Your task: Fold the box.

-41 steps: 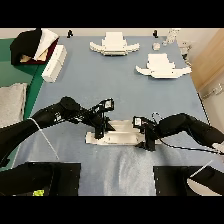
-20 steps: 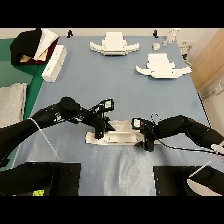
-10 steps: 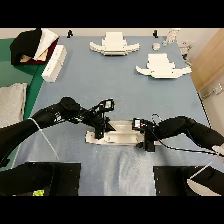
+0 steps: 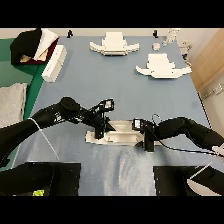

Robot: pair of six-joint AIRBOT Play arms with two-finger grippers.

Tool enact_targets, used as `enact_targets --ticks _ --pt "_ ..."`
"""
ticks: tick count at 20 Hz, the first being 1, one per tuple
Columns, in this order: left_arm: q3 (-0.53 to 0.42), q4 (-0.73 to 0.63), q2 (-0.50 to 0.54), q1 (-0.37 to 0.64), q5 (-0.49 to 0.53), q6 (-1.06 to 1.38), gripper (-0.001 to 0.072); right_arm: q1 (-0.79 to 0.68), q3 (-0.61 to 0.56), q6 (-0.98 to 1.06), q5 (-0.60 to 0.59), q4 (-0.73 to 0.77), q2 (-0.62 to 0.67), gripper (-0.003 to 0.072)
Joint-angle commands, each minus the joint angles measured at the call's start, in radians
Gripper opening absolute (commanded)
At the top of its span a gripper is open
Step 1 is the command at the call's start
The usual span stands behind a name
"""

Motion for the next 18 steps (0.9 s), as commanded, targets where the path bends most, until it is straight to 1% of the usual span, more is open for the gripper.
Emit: enact_targets --ticks 1,18 --pt "0.000 0.000 0.000 0.000 0.000 0.000 0.0014 0.001 -0.004 0.003 0.002 -0.003 -0.001 0.0507" --pt "0.000 -0.015 0.000 -0.002 0.000 0.000 0.0014 0.001 -0.004 0.003 0.010 -0.003 -0.001 0.0510"
